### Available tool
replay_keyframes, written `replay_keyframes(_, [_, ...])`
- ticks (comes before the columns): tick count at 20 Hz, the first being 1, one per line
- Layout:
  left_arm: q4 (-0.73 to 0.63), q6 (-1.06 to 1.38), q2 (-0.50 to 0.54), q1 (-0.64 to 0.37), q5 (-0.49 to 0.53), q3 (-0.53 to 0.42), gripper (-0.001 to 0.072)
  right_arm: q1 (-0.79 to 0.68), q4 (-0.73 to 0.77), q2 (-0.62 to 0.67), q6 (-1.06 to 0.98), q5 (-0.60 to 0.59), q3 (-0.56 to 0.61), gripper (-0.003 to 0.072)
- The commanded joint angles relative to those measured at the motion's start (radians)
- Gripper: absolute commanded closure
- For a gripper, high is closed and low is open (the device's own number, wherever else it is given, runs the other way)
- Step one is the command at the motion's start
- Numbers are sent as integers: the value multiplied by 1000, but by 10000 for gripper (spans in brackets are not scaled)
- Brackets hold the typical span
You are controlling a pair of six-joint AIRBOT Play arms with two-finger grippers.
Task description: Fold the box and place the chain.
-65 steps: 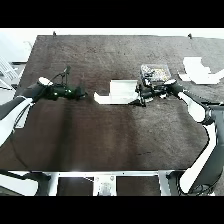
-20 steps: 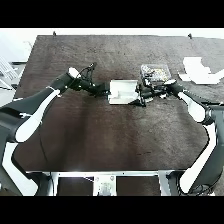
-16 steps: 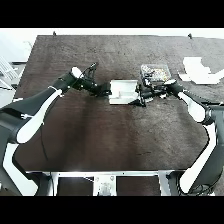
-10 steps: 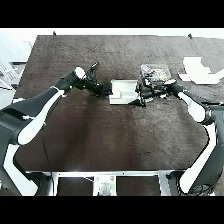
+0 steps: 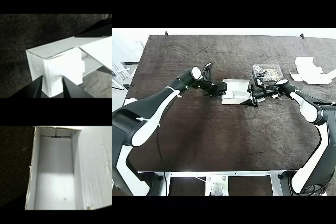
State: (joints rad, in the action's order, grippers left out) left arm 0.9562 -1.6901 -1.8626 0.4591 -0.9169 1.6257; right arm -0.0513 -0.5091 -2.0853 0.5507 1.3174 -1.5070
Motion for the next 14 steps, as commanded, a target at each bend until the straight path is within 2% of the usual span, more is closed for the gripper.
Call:
replay_keyframes(1, [45, -47, -2, 7, -13, 17, 407, 0, 0, 0, 0, 0, 0, 189])
replay_keyframes(7, [48, -64, -2, 7, -38, 17, 406, 0, 0, 0, 0, 0, 0, 189])
replay_keyframes(8, [51, -64, -2, 7, -36, 17, 304, 0, 0, 0, 0, 0, 0, 190])
replay_keyframes(9, [66, -68, -2, 12, -39, 21, 81, 0, 0, 0, 0, 0, 0, 189])
replay_keyframes(11, [112, -92, -3, 22, -42, 36, 291, 0, 0, 0, 0, 0, 0, 189])
replay_keyframes(14, [112, -92, -8, 23, -43, 40, 287, 0, 0, 0, 0, 0, 0, 189])
